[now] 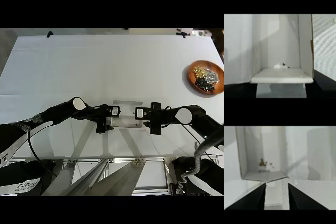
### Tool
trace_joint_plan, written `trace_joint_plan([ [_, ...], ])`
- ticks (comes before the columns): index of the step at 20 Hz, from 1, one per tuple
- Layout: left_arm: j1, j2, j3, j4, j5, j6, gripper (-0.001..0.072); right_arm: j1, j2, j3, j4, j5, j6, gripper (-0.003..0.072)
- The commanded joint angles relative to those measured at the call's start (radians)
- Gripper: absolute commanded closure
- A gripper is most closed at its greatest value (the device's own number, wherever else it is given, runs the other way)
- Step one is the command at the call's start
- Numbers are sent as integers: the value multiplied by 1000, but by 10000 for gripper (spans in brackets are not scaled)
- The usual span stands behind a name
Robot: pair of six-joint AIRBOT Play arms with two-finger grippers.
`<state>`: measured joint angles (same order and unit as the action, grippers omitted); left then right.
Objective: Fold the box and place the chain.
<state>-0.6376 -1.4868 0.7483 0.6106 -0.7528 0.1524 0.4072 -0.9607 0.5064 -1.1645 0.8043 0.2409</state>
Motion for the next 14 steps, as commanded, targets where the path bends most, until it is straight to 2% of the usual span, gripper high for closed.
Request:
trace_joint_plan([
  [1, 0, 0, 0, 0, 0, 0, 362, 9, -1, -34, -16, 28, -18, 407],
  [7, 0, 0, 0, 0, 0, 0, 362, 9, -16, -41, 77, 15, -26, 418],
  [10, 0, 0, 0, 0, 0, 0, 362, 10, -44, -41, 120, 14, -65, 532],
  [14, 0, 0, 0, 0, 0, 0, 362, 9, -47, -41, 120, -18, -66, 536],
])
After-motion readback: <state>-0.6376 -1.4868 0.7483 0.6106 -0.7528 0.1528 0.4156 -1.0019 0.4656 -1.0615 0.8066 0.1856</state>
